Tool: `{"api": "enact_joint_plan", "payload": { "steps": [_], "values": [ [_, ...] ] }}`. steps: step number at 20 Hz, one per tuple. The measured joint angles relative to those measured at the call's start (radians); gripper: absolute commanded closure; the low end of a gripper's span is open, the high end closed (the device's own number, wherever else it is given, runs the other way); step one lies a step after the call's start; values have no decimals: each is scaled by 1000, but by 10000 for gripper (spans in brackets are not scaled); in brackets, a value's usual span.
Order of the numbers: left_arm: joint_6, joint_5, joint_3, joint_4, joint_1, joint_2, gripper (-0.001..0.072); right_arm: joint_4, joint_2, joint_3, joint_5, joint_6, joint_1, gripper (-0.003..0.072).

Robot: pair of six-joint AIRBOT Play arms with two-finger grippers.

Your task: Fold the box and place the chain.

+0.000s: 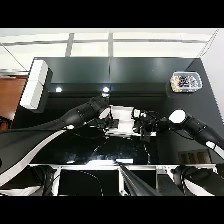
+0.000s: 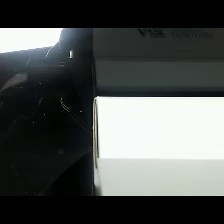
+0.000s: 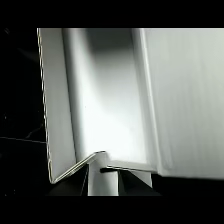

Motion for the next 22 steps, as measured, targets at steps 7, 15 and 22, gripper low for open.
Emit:
{"api": "enact_joint_plan", "payload": {
  "steps": [7, 15, 22],
  "values": [
    [0, 1, 0, -3, 0, 0, 683, 21, -9, 0, -24, 0, 32, 484],
    [-1, 3, 0, -4, 0, 0, 683, 29, -10, 0, -29, 0, 36, 281],
    [-3, 5, 0, -5, 0, 0, 683, 39, -10, 0, -38, -2, 36, 644]
  ]
}}
